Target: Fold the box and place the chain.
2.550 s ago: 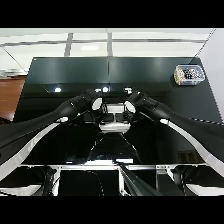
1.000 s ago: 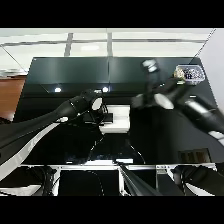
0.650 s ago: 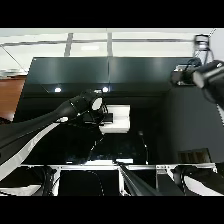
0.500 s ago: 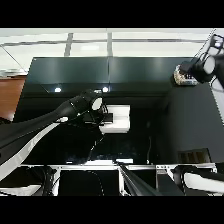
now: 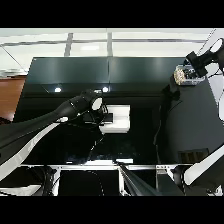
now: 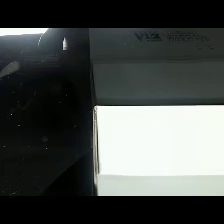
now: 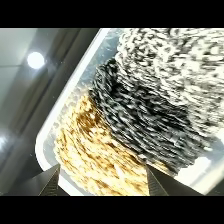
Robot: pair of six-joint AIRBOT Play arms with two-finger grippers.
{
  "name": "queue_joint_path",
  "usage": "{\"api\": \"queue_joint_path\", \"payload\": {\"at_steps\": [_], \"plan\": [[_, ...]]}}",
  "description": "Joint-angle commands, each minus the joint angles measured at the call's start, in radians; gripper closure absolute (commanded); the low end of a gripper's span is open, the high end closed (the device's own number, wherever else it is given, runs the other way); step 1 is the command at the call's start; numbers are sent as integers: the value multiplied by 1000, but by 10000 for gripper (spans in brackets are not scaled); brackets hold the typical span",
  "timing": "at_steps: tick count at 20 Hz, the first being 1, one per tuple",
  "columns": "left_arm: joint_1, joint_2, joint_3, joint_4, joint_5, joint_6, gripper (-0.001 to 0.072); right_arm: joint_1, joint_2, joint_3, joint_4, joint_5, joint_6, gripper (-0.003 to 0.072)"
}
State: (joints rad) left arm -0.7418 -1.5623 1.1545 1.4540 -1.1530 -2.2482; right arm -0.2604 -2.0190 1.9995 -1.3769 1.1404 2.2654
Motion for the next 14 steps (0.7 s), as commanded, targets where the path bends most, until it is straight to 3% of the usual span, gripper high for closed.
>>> {"api": "queue_joint_path", "payload": {"at_steps": [1, 7, 9, 11, 14], "plan": [[0, 0, 0, 0, 0, 0, 682, -10, -71, 49, 92, -15, 32, 102], [0, 0, 0, 0, 1, 0, 682, -3, -104, 49, 103, -19, 21, 111], [0, 0, 0, 0, 0, 0, 682, 0, -109, 48, 105, -16, -6, 275], [0, 0, 0, 0, 0, 0, 682, -3, -106, 49, 159, -11, -149, 660], [0, 0, 0, 0, 0, 0, 682, -17, -53, 49, 168, 10, -251, 673]]}}
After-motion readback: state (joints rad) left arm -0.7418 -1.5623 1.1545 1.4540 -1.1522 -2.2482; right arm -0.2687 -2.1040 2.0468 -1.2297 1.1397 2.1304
